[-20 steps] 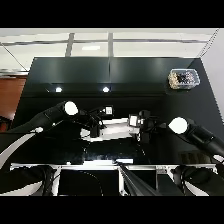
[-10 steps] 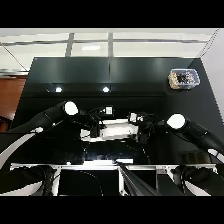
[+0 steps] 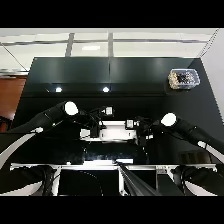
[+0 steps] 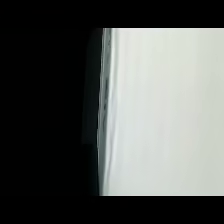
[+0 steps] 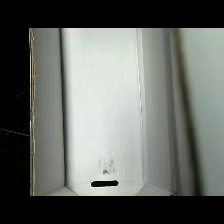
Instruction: Fold the box and place the chain.
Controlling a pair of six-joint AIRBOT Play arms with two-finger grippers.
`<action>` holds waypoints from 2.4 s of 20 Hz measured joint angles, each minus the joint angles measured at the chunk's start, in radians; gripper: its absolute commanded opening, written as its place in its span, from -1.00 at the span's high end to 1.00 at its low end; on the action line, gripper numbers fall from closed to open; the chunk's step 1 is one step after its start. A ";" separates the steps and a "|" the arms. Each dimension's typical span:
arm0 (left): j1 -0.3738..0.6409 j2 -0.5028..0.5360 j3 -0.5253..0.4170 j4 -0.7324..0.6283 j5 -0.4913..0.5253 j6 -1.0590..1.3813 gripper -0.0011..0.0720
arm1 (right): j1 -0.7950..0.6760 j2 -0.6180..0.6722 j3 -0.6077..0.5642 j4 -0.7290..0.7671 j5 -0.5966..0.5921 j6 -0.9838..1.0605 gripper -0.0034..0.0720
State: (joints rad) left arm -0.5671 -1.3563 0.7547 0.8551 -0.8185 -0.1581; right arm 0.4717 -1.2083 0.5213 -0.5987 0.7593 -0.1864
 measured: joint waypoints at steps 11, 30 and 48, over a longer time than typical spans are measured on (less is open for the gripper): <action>0.000 0.000 0.000 -0.003 -0.001 -0.002 0.88 | 0.000 -0.028 0.000 0.001 -0.008 -0.052 -0.36; -0.009 0.203 0.100 0.319 -0.525 -0.585 0.90 | 0.002 -0.029 0.000 0.005 -0.052 -0.027 -0.36; -0.024 0.143 -0.143 -0.468 0.389 -0.475 0.88 | 0.002 -0.029 0.000 0.005 -0.051 -0.004 -0.36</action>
State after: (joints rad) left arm -0.5915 -1.2137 0.6113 0.3870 -0.4294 -0.6327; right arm 0.4740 -1.2369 0.5213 -0.5938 0.7086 -0.1905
